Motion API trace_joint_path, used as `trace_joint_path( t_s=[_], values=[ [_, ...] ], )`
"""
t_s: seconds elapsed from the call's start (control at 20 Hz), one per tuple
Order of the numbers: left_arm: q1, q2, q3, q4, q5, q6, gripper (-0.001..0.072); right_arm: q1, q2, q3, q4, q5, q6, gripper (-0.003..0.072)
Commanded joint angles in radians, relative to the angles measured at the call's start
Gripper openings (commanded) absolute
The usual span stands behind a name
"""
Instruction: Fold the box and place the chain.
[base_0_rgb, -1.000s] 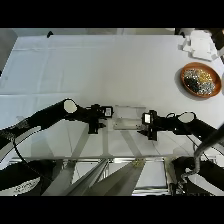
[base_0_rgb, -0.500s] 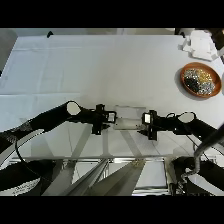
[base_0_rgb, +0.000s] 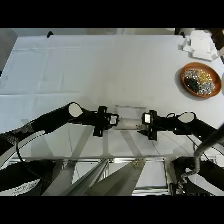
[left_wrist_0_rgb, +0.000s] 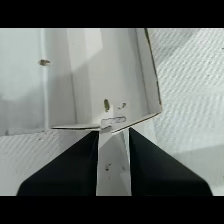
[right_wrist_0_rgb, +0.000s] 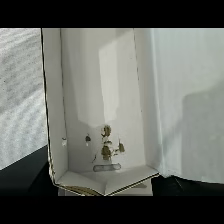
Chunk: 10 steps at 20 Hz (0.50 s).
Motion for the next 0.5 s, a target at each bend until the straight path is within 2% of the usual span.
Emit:
trace_joint_path(
  t_s=[0.0,0.45],
  values=[
    [-0.01,0.0,0.0,-0.019,0.039,0.003,0.0193,0.0,0.001,0.001,0.0,0.0,0.0,0.0413],
    [-0.079,-0.001,0.0,-0.09,0.075,0.003,0.0193,0.0,0.001,0.001,0.0,0.0,0.0,0.0413]
  ],
)
